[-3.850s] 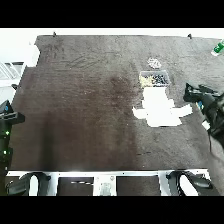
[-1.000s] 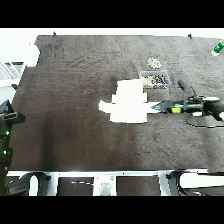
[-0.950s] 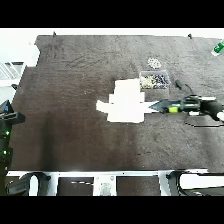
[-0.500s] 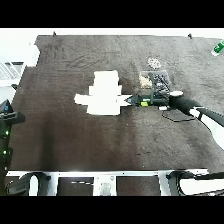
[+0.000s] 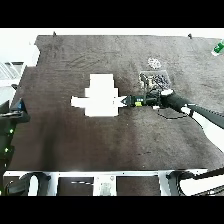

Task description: Fold the box and place the chain.

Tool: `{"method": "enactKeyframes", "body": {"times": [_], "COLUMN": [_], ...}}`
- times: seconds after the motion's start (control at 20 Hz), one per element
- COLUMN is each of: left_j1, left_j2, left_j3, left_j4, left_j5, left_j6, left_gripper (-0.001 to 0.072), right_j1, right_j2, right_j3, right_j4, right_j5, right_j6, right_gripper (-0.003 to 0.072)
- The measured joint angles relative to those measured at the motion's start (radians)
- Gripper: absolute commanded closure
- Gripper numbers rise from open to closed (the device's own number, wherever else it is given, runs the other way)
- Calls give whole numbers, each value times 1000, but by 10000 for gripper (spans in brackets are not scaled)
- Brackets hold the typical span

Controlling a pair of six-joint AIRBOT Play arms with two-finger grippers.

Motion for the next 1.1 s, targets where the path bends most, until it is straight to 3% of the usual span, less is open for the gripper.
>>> {"method": "enactKeyframes", "body": {"times": [0.15,0.35,0.5,0.7,0.9,1.1], "left_j1": [0,0,0,-12,-76,-168], "left_j2": [-203,-572,-853,-1198,-1455,-1609], "left_j3": [92,317,547,921,1262,1487], "left_j4": [7,42,93,263,440,586], "left_j5": [-78,-277,-484,-772,-960,-1004], "left_j6": [-8,-14,-63,-247,-417,-527], "left_gripper": [194,195,194,195,195,196], "right_j1": [5,12,12,12,12,12], "right_j2": [-3,-3,-3,-3,-3,-3], "right_j3": [3,4,4,5,5,5], "right_j4": [-6,-8,-8,-4,-2,-2], "right_j5": [-6,-8,-9,-10,-13,-14], "right_j6": [1,2,2,2,2,2], "right_gripper": [671,671,670,669,669,668]}}
